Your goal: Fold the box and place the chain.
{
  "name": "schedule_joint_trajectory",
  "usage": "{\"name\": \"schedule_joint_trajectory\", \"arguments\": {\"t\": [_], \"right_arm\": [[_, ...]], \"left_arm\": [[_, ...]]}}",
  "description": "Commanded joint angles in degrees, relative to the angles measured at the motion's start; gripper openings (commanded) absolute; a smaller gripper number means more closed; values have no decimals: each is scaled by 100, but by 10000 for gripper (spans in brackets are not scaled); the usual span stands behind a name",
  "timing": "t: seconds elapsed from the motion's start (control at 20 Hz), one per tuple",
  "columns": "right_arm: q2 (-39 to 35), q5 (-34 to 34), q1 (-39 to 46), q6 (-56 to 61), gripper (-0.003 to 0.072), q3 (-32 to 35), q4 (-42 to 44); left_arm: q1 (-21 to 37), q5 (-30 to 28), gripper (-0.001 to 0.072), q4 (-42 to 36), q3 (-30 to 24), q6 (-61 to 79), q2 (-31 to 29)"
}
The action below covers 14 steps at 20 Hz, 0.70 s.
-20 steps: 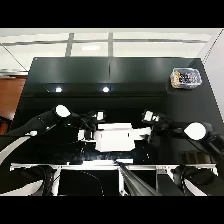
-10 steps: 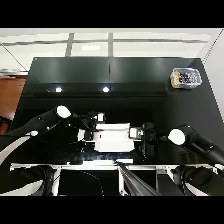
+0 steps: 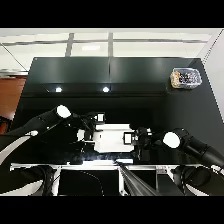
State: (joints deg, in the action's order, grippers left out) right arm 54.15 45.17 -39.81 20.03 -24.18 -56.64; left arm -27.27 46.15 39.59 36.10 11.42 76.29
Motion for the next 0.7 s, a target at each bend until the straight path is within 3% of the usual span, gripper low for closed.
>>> {"name": "schedule_joint_trajectory", "arguments": {"t": [0.0, 0.35, 0.65], "right_arm": [[4, 0, -31, -52, 677, 4, 146], [232, -240, -31, -297, 677, 15, 643], [195, 103, -28, -42, 676, -199, 710]], "left_arm": [[-4, 162, 26, -22, 55, -11, 0], [-4, 219, 26, -22, 59, -11, 0], [-4, 256, 26, -22, 59, -11, 0]]}}
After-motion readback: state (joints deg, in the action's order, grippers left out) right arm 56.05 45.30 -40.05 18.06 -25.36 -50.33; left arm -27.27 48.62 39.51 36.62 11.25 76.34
